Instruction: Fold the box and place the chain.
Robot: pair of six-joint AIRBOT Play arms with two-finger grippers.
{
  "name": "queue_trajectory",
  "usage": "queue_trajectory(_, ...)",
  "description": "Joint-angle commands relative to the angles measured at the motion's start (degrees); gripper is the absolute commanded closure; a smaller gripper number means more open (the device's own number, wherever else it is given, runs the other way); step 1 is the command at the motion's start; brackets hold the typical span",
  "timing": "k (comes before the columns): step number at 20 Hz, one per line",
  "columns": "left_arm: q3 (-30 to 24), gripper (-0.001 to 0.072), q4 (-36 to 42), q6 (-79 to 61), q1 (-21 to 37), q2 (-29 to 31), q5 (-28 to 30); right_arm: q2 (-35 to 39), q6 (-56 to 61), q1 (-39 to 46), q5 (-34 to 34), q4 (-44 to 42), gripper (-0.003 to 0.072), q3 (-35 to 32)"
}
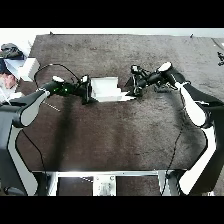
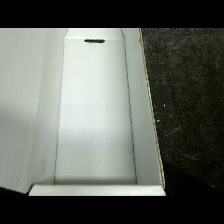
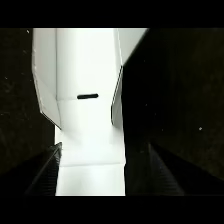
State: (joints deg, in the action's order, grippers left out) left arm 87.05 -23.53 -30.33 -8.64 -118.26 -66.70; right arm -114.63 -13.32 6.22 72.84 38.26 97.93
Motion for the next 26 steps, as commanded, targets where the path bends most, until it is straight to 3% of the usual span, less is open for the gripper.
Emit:
queue_trajectory(1,0.0,0.0304,0.0,0.0,0.0,0.0,0.0,3.1,2.8,0.1,3.5,-8.9,0.039,0.0)
queue_trajectory(2,0.0,0.0305,0.0,0.0,0.0,0.0,0.0,3.0,2.7,-0.4,5.6,-13.4,0.0657,0.0)
queue_trajectory(3,0.0,0.0305,0.0,0.0,0.0,0.0,0.0,2.8,2.7,-1.2,5.8,-16.4,0.0692,0.0)
queue_trajectory(5,0.0,0.0304,0.0,0.0,0.0,0.0,0.0,2.4,2.6,-3.5,3.3,-18.5,0.0691,0.0)
queue_trajectory(11,0.0,0.0305,0.0,0.0,0.0,0.0,0.0,2.3,2.7,-8.7,-17.8,-11.5,0.0691,-0.2)
queue_trajectory(14,0.0,0.0305,0.0,0.0,0.0,0.0,0.0,1.6,2.7,-8.9,-22.5,-9.5,0.0692,-0.2)
queue_trajectory(18,0.0,0.0305,0.0,0.0,0.0,0.0,0.0,-1.0,2.7,-8.9,-23.6,-9.2,0.0692,-0.2)
queue_trajectory(26,0.0,0.0305,0.0,0.0,0.0,0.0,0.0,-2.9,2.7,-8.9,-17.6,-5.8,0.0692,-0.2)
